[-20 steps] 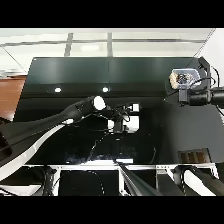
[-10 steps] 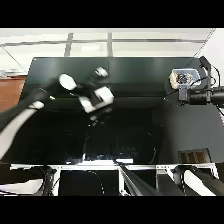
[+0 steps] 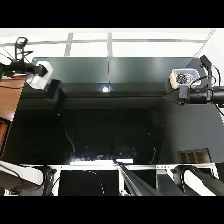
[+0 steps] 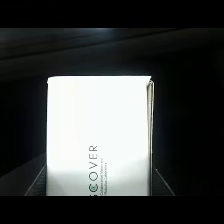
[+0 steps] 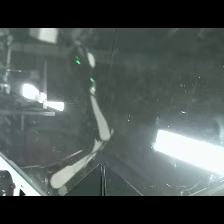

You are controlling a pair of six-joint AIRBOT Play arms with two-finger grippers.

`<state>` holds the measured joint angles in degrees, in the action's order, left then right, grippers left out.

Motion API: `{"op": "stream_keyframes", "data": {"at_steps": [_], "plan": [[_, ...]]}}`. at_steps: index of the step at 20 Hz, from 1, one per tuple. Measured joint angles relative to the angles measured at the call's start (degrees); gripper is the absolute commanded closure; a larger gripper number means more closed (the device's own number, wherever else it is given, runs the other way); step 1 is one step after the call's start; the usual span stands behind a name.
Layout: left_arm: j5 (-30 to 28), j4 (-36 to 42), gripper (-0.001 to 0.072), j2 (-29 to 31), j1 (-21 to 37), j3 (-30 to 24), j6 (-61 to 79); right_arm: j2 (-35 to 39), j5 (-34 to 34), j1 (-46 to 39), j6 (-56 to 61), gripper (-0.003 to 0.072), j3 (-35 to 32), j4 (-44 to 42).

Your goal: Fold the box and place the chain.

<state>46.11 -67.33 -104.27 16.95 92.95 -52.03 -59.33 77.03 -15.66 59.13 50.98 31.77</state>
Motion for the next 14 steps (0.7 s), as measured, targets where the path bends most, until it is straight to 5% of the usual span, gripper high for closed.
{"op": "stream_keyframes", "data": {"at_steps": [6,7,8,14], "plan": [[4.22,-4.48,0.0400,-15.61,2.75,20.20,-3.06,0.00,-1.97,0.24,2.19,0.0673,0.00,-0.22],[4.50,-4.50,0.0155,-16.94,2.75,21.49,-3.28,0.00,-2.84,0.42,2.34,0.0673,0.00,-0.22],[4.57,-4.44,-0.0011,-17.92,2.71,22.47,-3.45,0.00,-3.76,0.66,2.43,0.0673,0.00,-0.20],[5.07,-4.83,-0.0004,-13.05,1.27,25.09,-3.96,-0.02,-12.46,3.82,2.21,0.0673,0.22,0.55]]}}
